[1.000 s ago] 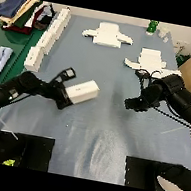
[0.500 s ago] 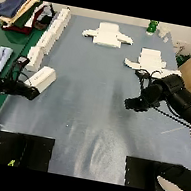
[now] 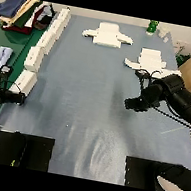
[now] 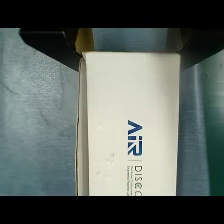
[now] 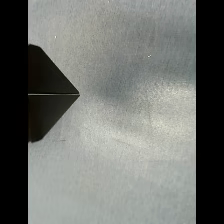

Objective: Fold the box.

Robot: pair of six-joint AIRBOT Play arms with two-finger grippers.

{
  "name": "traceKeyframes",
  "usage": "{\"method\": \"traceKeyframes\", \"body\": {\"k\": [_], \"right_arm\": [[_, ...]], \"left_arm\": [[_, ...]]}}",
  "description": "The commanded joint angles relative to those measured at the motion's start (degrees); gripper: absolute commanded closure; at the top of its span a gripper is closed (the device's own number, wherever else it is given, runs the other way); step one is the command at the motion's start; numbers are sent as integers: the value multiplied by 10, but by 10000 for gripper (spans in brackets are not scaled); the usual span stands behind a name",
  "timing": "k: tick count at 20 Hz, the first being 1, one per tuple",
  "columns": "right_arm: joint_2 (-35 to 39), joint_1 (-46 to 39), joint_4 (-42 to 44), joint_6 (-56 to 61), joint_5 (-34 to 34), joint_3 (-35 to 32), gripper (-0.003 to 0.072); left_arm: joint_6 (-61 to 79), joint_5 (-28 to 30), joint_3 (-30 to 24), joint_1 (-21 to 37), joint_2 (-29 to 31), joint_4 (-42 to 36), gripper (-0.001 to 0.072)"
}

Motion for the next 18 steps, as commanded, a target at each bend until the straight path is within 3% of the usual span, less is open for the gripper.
{"method": "traceKeyframes", "body": {"k": [1, 8, 18], "right_arm": [[0, 0, 0, 0, 0, 0, 683], [0, 0, 0, 0, 0, 0, 683], [0, 0, 0, 0, 0, 0, 683]], "left_arm": [[56, 69, -13, 24, -18, -65, 322], [83, 101, -7, 24, -104, -102, 322], [92, 100, -7, 13, -111, -120, 322]]}}
